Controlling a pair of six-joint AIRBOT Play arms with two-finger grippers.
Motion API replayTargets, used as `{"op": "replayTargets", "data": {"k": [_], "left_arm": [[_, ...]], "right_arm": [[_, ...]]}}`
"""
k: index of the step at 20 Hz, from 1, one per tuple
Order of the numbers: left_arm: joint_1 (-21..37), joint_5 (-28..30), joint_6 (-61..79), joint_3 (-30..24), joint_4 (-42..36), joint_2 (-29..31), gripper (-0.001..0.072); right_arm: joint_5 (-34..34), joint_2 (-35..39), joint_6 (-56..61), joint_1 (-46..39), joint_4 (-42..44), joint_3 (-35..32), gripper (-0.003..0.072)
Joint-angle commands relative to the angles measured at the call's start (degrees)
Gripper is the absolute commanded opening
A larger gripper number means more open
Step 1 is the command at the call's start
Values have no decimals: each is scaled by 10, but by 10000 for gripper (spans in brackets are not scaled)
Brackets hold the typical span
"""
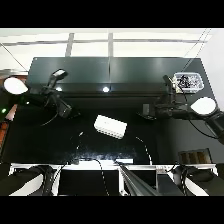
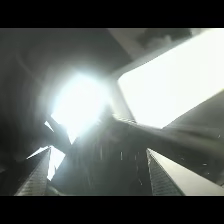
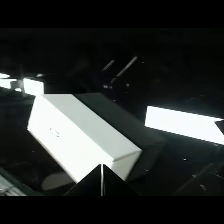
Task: Fold the box and place the chain.
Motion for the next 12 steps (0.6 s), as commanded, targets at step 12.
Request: {"op": "replayTargets", "data": {"k": [12], "left_arm": [[-179,38,550,45,-111,-158,711]], "right_arm": [[-16,6,4,-24,-85,1,22]]}}
